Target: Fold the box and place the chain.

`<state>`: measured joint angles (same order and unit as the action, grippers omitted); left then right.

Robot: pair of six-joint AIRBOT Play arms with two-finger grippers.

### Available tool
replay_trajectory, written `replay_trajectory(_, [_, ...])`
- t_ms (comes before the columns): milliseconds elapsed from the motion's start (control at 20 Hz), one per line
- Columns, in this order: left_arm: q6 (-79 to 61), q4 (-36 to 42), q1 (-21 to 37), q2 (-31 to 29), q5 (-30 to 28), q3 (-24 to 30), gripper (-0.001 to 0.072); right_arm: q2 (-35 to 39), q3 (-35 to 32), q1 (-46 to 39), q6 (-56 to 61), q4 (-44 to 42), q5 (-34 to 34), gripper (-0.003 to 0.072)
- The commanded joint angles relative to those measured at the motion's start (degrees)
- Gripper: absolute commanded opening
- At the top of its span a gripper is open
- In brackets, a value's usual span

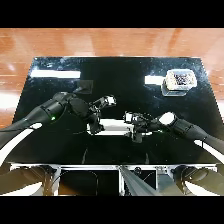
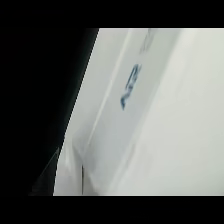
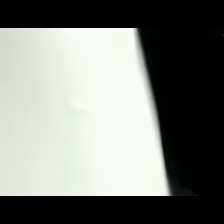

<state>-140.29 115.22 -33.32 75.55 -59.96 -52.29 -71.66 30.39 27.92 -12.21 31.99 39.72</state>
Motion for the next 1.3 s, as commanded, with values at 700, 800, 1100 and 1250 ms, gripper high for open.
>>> replay_trajectory(700, [18.99,3.02,3.91,-12.81,-10.51,8.61,0.0566,0.00,0.04,-0.02,-0.02,0.00,0.07,0.0515])
replay_trajectory(800, [19.37,3.89,3.89,-14.67,-10.97,8.85,0.0566,0.00,0.04,-0.02,0.00,0.00,-0.02,0.0516])
replay_trajectory(1100, [20.81,4.20,3.89,-16.35,-9.79,8.85,0.0567,0.00,0.04,-0.02,0.00,0.00,-0.07,0.0623])
replay_trajectory(1250, [20.83,4.37,3.87,-16.33,-7.82,8.85,0.0566,0.00,0.04,-0.02,0.00,0.00,-0.07,0.0624])
